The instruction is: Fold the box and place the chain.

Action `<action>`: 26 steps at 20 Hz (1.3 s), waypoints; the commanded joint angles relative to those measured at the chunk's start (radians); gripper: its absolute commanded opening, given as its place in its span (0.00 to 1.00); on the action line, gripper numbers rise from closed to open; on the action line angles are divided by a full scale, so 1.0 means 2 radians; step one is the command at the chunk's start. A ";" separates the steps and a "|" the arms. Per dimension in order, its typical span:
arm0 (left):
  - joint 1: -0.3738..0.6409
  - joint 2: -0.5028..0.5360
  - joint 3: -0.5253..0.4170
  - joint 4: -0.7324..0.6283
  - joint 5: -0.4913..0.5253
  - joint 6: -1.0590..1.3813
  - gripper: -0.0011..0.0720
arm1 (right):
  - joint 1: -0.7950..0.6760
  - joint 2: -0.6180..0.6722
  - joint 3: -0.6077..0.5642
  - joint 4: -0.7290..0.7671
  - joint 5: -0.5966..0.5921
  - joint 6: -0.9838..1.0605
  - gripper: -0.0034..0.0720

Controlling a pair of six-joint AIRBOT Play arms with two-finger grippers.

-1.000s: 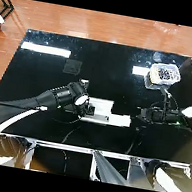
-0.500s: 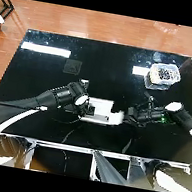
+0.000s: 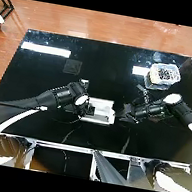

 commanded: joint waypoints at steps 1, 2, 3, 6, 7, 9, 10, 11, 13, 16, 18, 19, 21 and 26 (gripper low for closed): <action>0.000 0.000 0.000 0.000 0.000 0.000 0.04 | 0.041 0.000 0.005 0.007 -0.007 0.007 0.97; 0.000 0.000 0.000 0.000 0.000 0.000 0.05 | 0.055 0.000 0.005 0.007 -0.024 0.016 0.85; 0.000 0.000 0.000 0.000 0.000 0.000 0.05 | 0.070 0.000 0.005 0.007 -0.044 0.027 0.82; 0.000 0.000 0.000 0.000 0.000 0.000 0.05 | 0.107 0.000 0.005 0.007 -0.100 0.053 0.82; 0.000 0.000 0.000 0.000 0.000 0.000 0.04 | 0.120 0.000 0.005 0.005 -0.117 0.064 0.82; 0.000 0.000 0.000 0.000 0.000 0.000 0.04 | 0.142 0.000 0.005 -0.007 -0.148 0.090 0.82; 0.000 0.000 0.000 0.000 0.000 0.000 0.04 | 0.152 0.000 0.005 -0.016 -0.159 0.104 0.82; 0.000 0.000 0.000 0.000 0.000 0.000 0.04 | 0.161 0.000 0.006 -0.030 -0.169 0.118 0.82; 0.000 0.000 0.000 0.000 0.000 0.000 0.05 | 0.179 0.000 0.011 -0.083 -0.183 0.159 0.82; 0.000 0.000 0.000 0.000 0.000 0.000 0.05 | 0.207 0.000 0.033 -0.166 -0.191 0.218 0.82; 0.000 0.000 0.000 0.000 0.000 0.000 0.05 | 0.223 0.000 0.047 -0.204 -0.193 0.252 0.82; 0.000 0.000 0.000 0.000 0.000 0.000 0.05 | 0.231 0.000 0.054 -0.223 -0.193 0.271 0.82; 0.000 0.000 0.000 0.000 0.000 0.000 0.05 | 0.249 0.000 0.065 -0.262 -0.194 0.309 0.82; 0.000 0.000 0.000 0.000 0.000 0.000 0.05 | 0.303 -0.001 0.093 -0.385 -0.168 0.436 0.66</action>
